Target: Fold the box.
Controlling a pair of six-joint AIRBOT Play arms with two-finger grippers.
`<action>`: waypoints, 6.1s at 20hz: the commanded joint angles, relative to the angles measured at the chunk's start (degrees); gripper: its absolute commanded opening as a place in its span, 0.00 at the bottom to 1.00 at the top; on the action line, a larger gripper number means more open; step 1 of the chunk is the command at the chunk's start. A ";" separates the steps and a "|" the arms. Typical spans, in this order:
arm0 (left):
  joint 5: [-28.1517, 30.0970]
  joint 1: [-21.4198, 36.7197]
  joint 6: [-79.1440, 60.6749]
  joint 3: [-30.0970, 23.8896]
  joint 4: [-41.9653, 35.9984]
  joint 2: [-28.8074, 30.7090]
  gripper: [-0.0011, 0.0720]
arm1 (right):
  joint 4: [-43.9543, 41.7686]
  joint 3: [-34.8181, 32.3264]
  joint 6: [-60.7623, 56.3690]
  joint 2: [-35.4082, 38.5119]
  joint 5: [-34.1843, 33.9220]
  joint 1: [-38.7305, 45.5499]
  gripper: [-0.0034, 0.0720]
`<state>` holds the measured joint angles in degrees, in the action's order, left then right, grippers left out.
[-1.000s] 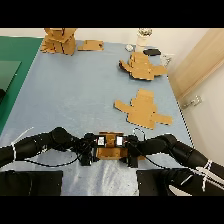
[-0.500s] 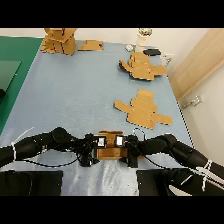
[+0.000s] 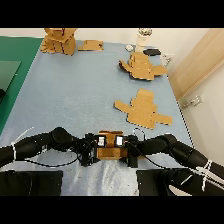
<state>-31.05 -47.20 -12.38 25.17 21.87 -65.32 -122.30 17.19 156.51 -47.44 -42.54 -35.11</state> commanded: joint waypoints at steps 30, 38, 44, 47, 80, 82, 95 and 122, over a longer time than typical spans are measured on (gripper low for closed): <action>0.66 0.04 0.83 0.07 -0.02 -0.04 0.83 | -0.02 0.00 0.00 0.00 0.02 0.00 0.83; 0.66 0.04 0.83 0.07 -0.02 -0.04 0.84 | -0.02 0.00 0.00 0.00 0.00 0.00 0.83; 0.66 0.04 0.83 0.07 -0.02 -0.04 0.84 | -1.07 0.46 -1.57 0.17 -0.55 0.02 1.00; 0.66 0.04 0.83 0.07 -0.02 -0.04 0.84 | 4.61 0.83 -9.25 1.90 -3.61 0.04 1.00; -0.15 7.37 1.14 1.25 1.53 1.09 0.84 | 0.15 7.85 -78.51 24.17 -4.09 -0.02 1.00; -0.94 7.65 -0.90 0.52 1.51 1.07 0.84 | 0.33 7.85 -78.51 24.17 -3.26 -0.02 1.00; -2.14 7.54 -2.19 0.02 2.16 -0.11 0.83 | -1.66 7.87 -80.21 14.86 -1.49 -0.02 0.77; -2.12 7.54 -2.16 0.02 2.14 -0.11 0.84 | 3.45 18.88 -57.46 -13.49 8.52 -0.92 0.05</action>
<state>-33.21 -39.70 -14.55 25.21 24.03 -65.39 -122.91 34.57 96.55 -62.94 -33.82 -36.07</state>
